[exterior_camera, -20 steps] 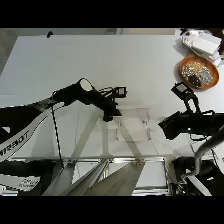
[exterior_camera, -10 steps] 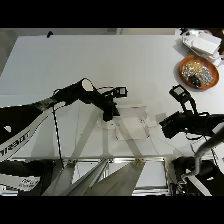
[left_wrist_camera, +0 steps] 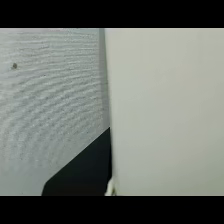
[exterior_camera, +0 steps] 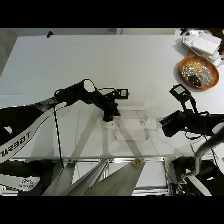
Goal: Fold the box and place the chain.
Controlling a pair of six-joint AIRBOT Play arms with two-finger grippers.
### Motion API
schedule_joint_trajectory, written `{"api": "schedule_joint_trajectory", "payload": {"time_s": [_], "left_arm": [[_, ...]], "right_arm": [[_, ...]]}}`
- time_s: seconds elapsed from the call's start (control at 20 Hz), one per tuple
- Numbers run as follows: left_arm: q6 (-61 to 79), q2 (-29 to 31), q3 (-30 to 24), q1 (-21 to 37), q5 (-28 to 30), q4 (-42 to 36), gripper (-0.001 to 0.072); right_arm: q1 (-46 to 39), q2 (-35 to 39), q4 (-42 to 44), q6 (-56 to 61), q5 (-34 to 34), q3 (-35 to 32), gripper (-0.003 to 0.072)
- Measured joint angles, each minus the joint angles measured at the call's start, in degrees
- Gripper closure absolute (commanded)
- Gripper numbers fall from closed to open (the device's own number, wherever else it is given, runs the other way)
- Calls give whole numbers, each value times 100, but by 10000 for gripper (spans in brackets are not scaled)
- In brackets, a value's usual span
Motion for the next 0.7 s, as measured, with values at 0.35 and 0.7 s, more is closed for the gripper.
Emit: {"api": "schedule_joint_trajectory", "payload": {"time_s": [0.35, 0.7], "left_arm": [[-264, -11, 240, -17, -59, 404, 713], [-494, -107, 352, -101, -11, 546, 709]], "right_arm": [[0, 0, -4, -2, 4, 0, 454], [0, 0, -44, -2, 15, 0, 454]]}}
